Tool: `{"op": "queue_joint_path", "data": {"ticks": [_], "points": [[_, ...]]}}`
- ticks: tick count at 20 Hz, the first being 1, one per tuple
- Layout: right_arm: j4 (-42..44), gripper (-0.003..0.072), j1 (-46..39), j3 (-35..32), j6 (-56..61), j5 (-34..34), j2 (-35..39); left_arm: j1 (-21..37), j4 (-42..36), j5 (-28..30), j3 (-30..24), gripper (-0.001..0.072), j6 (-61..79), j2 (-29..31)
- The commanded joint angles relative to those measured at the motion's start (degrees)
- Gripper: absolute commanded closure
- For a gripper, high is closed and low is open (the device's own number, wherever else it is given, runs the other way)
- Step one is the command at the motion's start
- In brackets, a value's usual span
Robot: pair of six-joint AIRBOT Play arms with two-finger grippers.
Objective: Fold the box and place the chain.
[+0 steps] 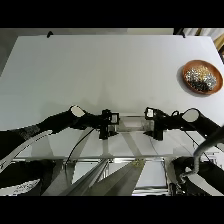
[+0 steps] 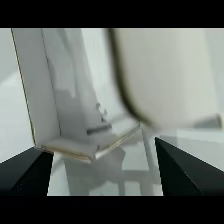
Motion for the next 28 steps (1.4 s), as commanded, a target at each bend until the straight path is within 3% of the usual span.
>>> {"op": "queue_joint_path", "data": {"ticks": [1, 3, 4, 5, 6, 7, 9, 12, 14, 16, 18, 22, 25, 28], "points": [[-16.0, -0.0018, 0.0, 0.1, 13.9, 5.1, 7.3, 0.0, 0.0, 0.0, 0.0, 0.0455, -0.1, 0.0], [-17.6, -0.0004, 0.0, 0.1, 17.3, 8.3, 12.2, 0.0, 0.0, 0.0, 0.0, 0.0455, -0.1, 0.0], [-14.6, 0.0078, 0.0, 0.1, 17.3, 9.8, 14.8, 0.0, 0.0, 0.0, 0.0, 0.0455, -0.1, 0.0], [-10.8, 0.025, 0.2, 0.1, 15.8, 11.6, 17.1, 0.0, 0.0, 0.0, 0.0, 0.0455, -0.1, 0.0], [-7.7, 0.0503, 0.9, 0.1, 12.3, 13.3, 19.3, 0.0, 0.0, 0.0, 0.0, 0.0455, -0.1, 0.0], [-5.5, 0.0659, 2.2, 0.1, 9.7, 14.0, 20.9, 0.0, 0.0, 0.0, 0.0, 0.0455, -0.1, 0.0], [0.7, 0.0668, 5.4, 0.1, 8.8, 10.5, 22.1, 0.0, 0.0, 0.0, 0.0, 0.0455, -0.1, 0.0], [11.5, 0.0668, 10.0, 0.1, 11.2, -5.3, 19.8, 0.0, 0.0, 0.0, 0.0, 0.0455, -0.1, 0.0], [13.9, 0.0668, 11.8, 0.1, 13.8, -16.7, 16.2, 0.0, 0.0, 0.0, 0.0, 0.0455, -0.1, 0.0], [13.2, 0.0668, 11.6, 0.1, 17.9, -23.9, 11.4, 0.0, 0.0, 0.0, 0.0, 0.0455, -0.1, 0.0], [12.1, 0.0668, 11.5, 0.1, 18.6, -25.0, 6.4, 0.0, 0.0, 0.0, 0.0, 0.0455, -0.1, 0.0], [11.8, 0.0668, 11.5, 0.1, 19.5, -19.1, -1.5, 0.0, 0.0, 0.0, 0.0, 0.0455, -0.1, 0.0], [11.8, 0.0668, 11.5, 0.1, 19.5, -17.0, 0.6, 0.0, 0.0, 0.0, 0.0, 0.0455, -0.1, 0.0], [11.7, 0.0668, 11.5, 0.4, 19.7, -16.5, 7.1, 0.0, 0.0, 0.0, 0.0, 0.0455, -0.1, 0.0]]}}
